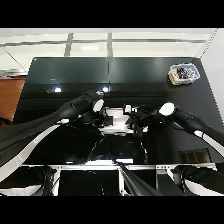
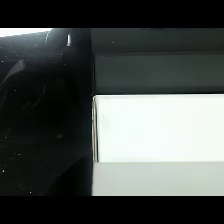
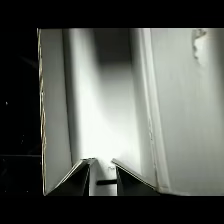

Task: Fold the box and place the chain.

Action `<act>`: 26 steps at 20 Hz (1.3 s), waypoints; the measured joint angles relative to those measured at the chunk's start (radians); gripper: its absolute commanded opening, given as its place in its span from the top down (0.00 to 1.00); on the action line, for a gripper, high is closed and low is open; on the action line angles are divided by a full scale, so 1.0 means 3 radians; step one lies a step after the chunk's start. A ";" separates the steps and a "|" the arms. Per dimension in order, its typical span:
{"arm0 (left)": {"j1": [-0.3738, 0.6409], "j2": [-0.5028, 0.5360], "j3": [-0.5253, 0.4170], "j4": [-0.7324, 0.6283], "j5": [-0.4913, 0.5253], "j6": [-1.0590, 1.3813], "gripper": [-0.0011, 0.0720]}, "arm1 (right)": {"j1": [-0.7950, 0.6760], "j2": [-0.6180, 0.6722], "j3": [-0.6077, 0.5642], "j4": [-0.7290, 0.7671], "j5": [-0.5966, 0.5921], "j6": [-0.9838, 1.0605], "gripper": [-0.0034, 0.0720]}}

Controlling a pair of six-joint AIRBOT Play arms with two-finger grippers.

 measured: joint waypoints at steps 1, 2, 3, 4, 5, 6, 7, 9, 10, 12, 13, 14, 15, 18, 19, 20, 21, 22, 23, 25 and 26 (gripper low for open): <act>0.0000 0.0000 0.0000 0.0000 -0.0001 -0.0003 0.95 | 0.0014 -0.0037 0.0000 0.0062 -0.0006 0.0000 0.50; 0.0000 0.0000 0.0000 0.0000 -0.0004 -0.0003 0.95 | 0.0023 -0.0066 0.0000 0.0116 -0.0015 -0.0003 0.51; 0.0000 0.0000 0.0000 0.0000 -0.0006 -0.0003 0.95 | 0.0031 -0.0088 0.0000 0.0155 -0.0017 -0.0001 0.82; 0.0000 0.0000 0.0000 -0.0001 -0.0005 -0.0003 0.95 | 0.0037 -0.0104 0.0000 0.0189 -0.0013 0.0001 0.73; 0.0000 0.0000 0.0000 -0.0006 0.0009 0.0001 0.95 | 0.0043 -0.0114 0.0000 0.0215 0.0009 0.0011 0.48; 0.0000 0.0000 0.0000 -0.0010 0.0009 0.0003 0.95 | 0.0045 -0.0125 0.0000 0.0237 0.0004 0.0028 0.47; 0.0000 0.0000 0.0000 -0.0011 0.0006 0.0003 0.95 | 0.0046 -0.0128 0.0001 0.0240 0.0001 0.0078 0.71; 0.0000 0.0000 -0.0001 -0.0011 0.0010 0.0003 0.95 | 0.0047 -0.0125 0.0001 0.0198 0.0037 0.0287 0.93; 0.0000 0.0000 0.0000 -0.0019 0.0014 0.0003 0.95 | 0.0039 -0.0102 0.0005 0.0120 0.0078 0.0465 0.93; 0.0000 0.0000 0.0000 -0.0022 0.0005 0.0003 0.95 | -0.0034 0.0020 0.0043 -0.0125 0.0275 0.1017 0.93; 0.0000 0.0000 0.0000 -0.0022 0.0004 0.0001 0.95 | -0.0113 0.0123 0.0079 -0.0282 0.0435 0.1371 0.93; 0.0000 0.0000 0.0000 -0.0020 0.0005 -0.0003 0.95 | -0.0228 0.0237 0.0118 -0.0431 0.0609 0.1740 0.93; 0.0000 0.0000 0.0000 -0.0020 0.0003 -0.0004 0.95 | -0.0378 0.0343 0.0141 -0.0559 0.0771 0.2079 0.93; 0.0000 -0.0001 0.0000 -0.0019 -0.0011 -0.0003 0.95 | -0.1027 0.0561 0.0064 -0.0708 0.1035 0.3002 0.93; 0.0000 -0.0001 0.0000 -0.0019 -0.0015 -0.0003 0.95 | -0.1244 0.0586 -0.0006 -0.0656 0.1052 0.3193 0.93; 0.0000 -0.0001 0.0000 -0.0019 -0.0020 -0.0003 0.95 | -0.1460 0.0598 -0.0097 -0.0570 0.1024 0.3371 0.93; 0.0000 -0.0001 0.0000 -0.0020 -0.0020 -0.0001 0.95 | -0.1635 0.0595 -0.0187 -0.0478 0.0982 0.3513 0.93; 0.0000 -0.0001 0.0000 -0.0020 -0.0020 -0.0001 0.95 | -0.1779 0.0575 -0.0285 -0.0387 0.0931 0.3643 0.93; 0.0000 -0.0001 0.0000 -0.0020 -0.0022 0.0000 0.95 | -0.1872 0.0540 -0.0366 -0.0315 0.0879 0.3737 0.93; 0.0000 -0.0001 0.0000 -0.0020 -0.0022 0.0000 0.95 | -0.1940 0.0430 -0.0491 -0.0175 0.0802 0.3873 0.93; 0.0000 -0.0001 0.0000 -0.0020 -0.0022 0.0000 0.95 | -0.1915 0.0359 -0.0530 -0.0114 0.0783 0.3915 0.93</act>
